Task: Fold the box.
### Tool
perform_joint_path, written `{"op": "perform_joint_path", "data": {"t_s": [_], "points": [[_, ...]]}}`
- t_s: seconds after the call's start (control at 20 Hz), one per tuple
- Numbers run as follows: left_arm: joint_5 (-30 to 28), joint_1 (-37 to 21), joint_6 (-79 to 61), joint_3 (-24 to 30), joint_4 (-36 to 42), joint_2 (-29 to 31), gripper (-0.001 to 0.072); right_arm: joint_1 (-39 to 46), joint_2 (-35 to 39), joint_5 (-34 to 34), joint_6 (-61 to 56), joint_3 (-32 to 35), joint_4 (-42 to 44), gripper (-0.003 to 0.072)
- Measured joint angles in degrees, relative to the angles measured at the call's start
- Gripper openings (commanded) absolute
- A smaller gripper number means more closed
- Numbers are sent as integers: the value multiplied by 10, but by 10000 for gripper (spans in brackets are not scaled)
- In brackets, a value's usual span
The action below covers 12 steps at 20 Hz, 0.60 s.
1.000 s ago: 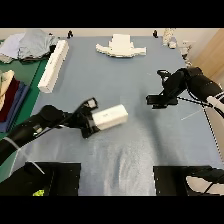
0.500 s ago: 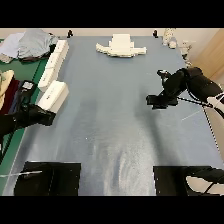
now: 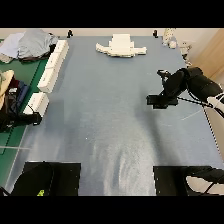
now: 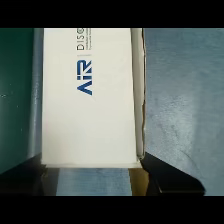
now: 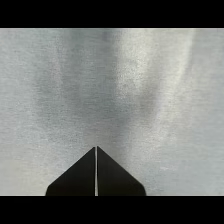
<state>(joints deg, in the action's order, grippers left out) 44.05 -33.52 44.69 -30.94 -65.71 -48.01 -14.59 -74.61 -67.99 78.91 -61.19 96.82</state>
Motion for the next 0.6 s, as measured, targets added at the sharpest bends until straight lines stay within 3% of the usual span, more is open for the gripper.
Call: {"op": "perform_joint_path", "data": {"t_s": [0.35,0.6], "points": [[-59,27,-14,-95,2,-178,525,0,0,0,0,0,0,23],[-80,59,-17,-154,3,-255,525,0,0,0,0,0,0,23]]}}
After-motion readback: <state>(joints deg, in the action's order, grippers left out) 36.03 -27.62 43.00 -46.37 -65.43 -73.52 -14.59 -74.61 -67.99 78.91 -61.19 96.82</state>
